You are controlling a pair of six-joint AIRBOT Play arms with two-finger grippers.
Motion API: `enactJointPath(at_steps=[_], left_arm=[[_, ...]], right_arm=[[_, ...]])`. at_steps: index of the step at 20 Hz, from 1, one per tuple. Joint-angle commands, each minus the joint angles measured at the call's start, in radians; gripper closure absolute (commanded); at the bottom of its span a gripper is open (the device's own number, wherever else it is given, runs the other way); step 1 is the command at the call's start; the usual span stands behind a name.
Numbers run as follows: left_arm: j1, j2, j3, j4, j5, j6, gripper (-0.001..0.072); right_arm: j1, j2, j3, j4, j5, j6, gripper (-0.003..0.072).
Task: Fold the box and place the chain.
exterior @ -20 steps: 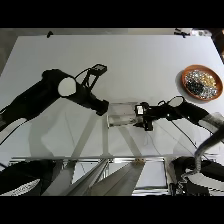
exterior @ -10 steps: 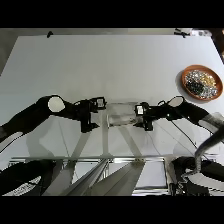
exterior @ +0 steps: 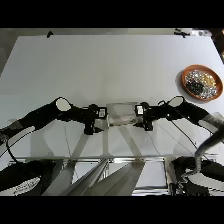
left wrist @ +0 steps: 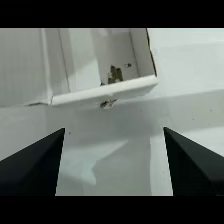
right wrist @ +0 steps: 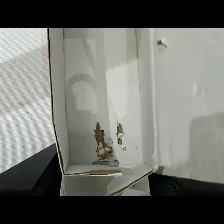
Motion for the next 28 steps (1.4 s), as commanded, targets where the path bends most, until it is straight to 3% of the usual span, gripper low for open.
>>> enactJointPath(at_steps=[1,10,19,27,28], left_arm=[[-0.003,-0.027,-0.001,-0.076,0.028,0.043,-0.0001],[-0.022,-0.072,-0.001,-0.230,0.066,0.047,-0.0001],[-0.028,-0.095,-0.001,-0.225,0.055,0.074,0.0000],[-0.059,-0.118,-0.001,-0.310,0.140,0.096,0.0020],[-0.059,-0.118,-0.001,-0.310,0.154,0.096,0.0051]], right_arm=[[0.000,0.000,0.000,0.000,0.000,0.000,0.0286],[0.000,0.000,0.000,0.000,0.000,0.000,0.0286],[0.000,0.000,0.000,0.000,0.000,0.000,0.0286],[0.000,0.000,0.000,0.000,0.000,0.000,0.0286],[0.000,0.000,0.000,0.000,0.000,0.000,0.0286]])
